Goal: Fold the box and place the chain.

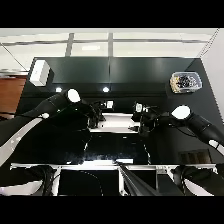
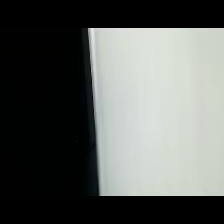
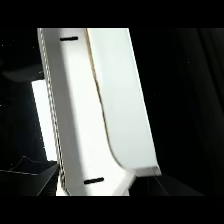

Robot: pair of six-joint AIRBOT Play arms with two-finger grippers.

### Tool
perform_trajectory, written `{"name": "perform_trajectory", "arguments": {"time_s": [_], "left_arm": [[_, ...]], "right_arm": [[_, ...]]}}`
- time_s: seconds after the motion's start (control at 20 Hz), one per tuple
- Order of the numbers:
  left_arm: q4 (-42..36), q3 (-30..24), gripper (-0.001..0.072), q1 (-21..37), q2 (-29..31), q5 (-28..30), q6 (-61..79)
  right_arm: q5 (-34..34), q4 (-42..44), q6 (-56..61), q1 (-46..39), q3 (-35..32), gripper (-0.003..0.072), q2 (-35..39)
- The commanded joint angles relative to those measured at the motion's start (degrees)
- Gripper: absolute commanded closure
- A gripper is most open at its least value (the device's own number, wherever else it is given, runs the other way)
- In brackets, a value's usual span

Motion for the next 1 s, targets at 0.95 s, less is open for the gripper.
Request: {"name": "perform_trajectory", "arguments": {"time_s": [0.95], "left_arm": [[0.74,-0.02,0.0687,-0.22,0.04,1.2,-2.78]], "right_arm": [[-0.04,-1.88,-6.14,2.89,-0.04,0.0068,-9.14]]}}
